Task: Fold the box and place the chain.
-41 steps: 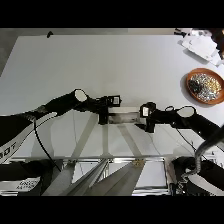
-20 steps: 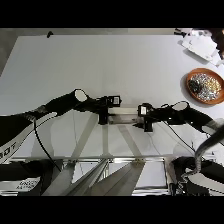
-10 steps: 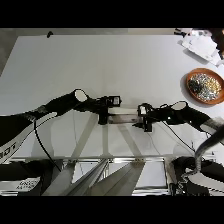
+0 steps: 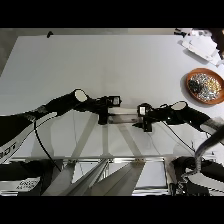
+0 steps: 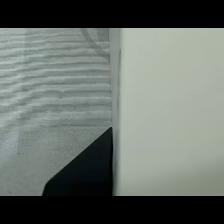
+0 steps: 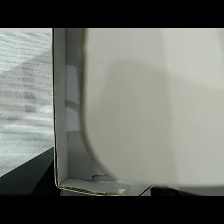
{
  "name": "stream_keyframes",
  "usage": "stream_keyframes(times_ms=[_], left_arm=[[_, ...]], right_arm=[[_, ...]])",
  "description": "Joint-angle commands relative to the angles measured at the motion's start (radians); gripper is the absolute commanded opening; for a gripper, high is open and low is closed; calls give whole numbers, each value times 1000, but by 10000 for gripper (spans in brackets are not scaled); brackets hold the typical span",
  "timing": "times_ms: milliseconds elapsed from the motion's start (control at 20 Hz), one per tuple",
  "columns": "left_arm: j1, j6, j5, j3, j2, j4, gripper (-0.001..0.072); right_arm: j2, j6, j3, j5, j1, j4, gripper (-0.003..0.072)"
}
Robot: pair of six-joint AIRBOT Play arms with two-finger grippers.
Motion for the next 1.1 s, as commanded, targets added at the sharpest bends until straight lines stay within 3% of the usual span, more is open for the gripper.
stream_keyframes(times_ms=[0, 50, 100, 150, 550, 600, 700, 750, 1050], left_arm=[[0, 0, 0, 0, 1, 0, 13], [0, 0, 0, 0, 1, 0, 13], [0, 0, 0, 0, 1, 0, 13], [0, 0, 0, 0, 1, 0, 13], [0, 0, 0, 0, 1, -1, 13], [0, 0, 0, 0, 1, 0, 13], [0, 0, 0, 0, 1, 0, 13], [0, 0, 0, 0, 1, 0, 13], [0, 0, 0, 0, 1, 0, 13]], right_arm=[[-1, 0, 1, -7, 0, 1, 185], [-1, 1, 1, -6, 0, 1, 244], [-1, 2, 1, -5, 0, 1, 413], [0, 2, 1, -6, 0, 1, 492], [0, 1, 1, -2, -1, 16, 485], [0, 1, 1, -2, -1, 18, 467], [0, 1, 1, -3, 0, 18, 323], [0, 1, 1, -3, 0, 18, 291], [0, 0, 1, -3, 0, 11, 294]])
